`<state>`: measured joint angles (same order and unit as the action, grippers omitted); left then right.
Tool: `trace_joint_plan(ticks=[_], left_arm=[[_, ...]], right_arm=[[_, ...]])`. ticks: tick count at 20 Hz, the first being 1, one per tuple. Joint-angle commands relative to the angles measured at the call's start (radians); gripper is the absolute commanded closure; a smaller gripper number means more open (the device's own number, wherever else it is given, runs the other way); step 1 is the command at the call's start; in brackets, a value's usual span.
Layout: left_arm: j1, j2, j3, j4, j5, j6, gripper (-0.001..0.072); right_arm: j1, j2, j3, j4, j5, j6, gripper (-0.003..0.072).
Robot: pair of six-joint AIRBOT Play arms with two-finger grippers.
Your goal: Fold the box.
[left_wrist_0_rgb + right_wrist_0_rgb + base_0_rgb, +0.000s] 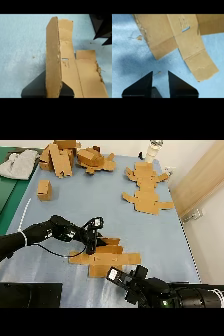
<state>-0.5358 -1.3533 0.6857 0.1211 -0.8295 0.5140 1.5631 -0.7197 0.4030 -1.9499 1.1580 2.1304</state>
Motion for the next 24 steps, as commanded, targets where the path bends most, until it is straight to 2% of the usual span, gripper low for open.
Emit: trace_joint_plan(ticks=[1,6,14,20,24], left_arm=[[-0.001,0.000,-0.020,-0.087,0.004,0.141,0.0696],[-0.001,0.000,-0.064,-0.167,-0.037,0.209,0.0696],[-0.001,0.000,-0.064,-0.144,-0.051,0.211,0.0695],[-0.001,0.003,-0.035,-0.151,0.180,0.212,0.0696],[-0.001,0.003,-0.020,-0.151,0.182,0.212,0.0696]], right_arm=[[0.000,0.002,0.001,-0.041,0.036,0.060,0.0380],[-0.036,0.002,0.001,-0.071,0.064,0.072,0.0380],[-0.093,0.002,0.001,-0.132,0.061,0.072,0.0382],[-0.093,0.002,0.001,-0.145,0.018,0.072,0.0383],[-0.093,0.002,0.000,-0.157,0.011,0.072,0.0383]])
